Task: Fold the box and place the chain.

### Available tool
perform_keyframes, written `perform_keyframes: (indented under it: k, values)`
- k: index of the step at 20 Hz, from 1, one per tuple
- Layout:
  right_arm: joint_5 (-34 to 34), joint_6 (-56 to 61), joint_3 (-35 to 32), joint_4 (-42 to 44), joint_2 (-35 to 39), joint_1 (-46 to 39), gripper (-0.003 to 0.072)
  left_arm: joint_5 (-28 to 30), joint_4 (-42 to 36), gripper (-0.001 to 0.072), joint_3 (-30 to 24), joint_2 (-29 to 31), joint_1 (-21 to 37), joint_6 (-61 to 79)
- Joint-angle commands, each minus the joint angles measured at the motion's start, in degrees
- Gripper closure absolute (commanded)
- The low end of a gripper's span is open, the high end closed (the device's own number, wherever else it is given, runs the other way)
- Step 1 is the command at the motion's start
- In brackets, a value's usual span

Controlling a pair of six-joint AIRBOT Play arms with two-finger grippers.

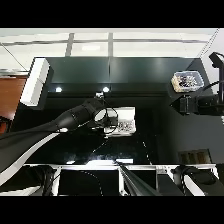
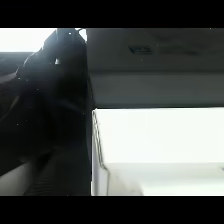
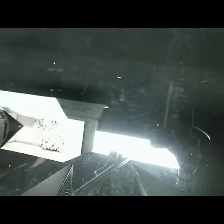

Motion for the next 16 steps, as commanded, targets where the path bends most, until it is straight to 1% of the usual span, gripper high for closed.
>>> perform_keyframes:
  k: [1, 3, 6, 7, 8, 10, 11, 12, 13, 14, 15, 16]
  values:
    - [-0.7, 0.0, 0.1, -0.1, 0.1, -0.1, 0.0243, -5.6, 1.6, 0.0111, 3.6, 0.5, 0.5, 7.9]
    - [-1.2, 0.0, 0.1, -0.1, 0.1, -0.2, 0.0243, -9.4, 3.8, 0.0111, 6.5, 3.0, 0.4, 18.1]
    - [-1.2, 0.0, 0.1, -0.3, 0.1, -0.1, 0.0243, -12.5, 6.6, 0.0111, 6.2, 11.0, 0.7, 30.4]
    - [-1.2, 0.0, 0.1, -0.3, 0.1, -0.1, 0.0243, -12.8, 7.6, 0.0111, 5.1, 14.6, 1.3, 34.2]
    - [-1.2, 0.0, 0.1, -0.4, 0.1, -0.2, 0.0243, -12.9, 9.4, 0.0111, 3.4, 18.1, 2.4, 34.9]
    - [-1.5, 0.0, 0.1, -0.6, 0.1, -0.2, 0.0243, -13.0, 13.3, 0.0111, -2.5, 25.8, 7.8, 33.0]
    - [-1.7, 0.0, 0.1, -0.7, 0.1, -0.2, 0.0243, -11.3, 13.2, 0.0111, -7.0, 30.2, 12.0, 31.5]
    - [-2.2, 0.0, 0.1, -0.7, 0.1, -0.1, 0.0243, -8.4, 11.5, 0.0111, -12.0, 34.3, 16.4, 31.1]
    - [-3.2, 0.0, 0.1, -0.7, 0.1, -0.2, 0.0243, -4.4, 6.9, 0.0111, -17.4, 38.1, 21.9, 31.1]
    - [-4.0, 0.0, 0.1, -0.7, 0.1, -0.2, 0.0243, -0.6, -0.3, 0.0111, -22.1, 40.7, 27.6, 31.6]
    - [-4.8, 0.0, 0.1, -0.7, 0.1, -0.2, 0.0243, 3.4, -11.3, 0.0111, -27.0, 42.3, 33.6, 35.7]
    - [-5.3, 0.0, 0.1, -0.7, 0.1, -0.1, 0.0243, 6.3, -25.0, 0.0111, -31.3, 42.7, 38.6, 44.7]
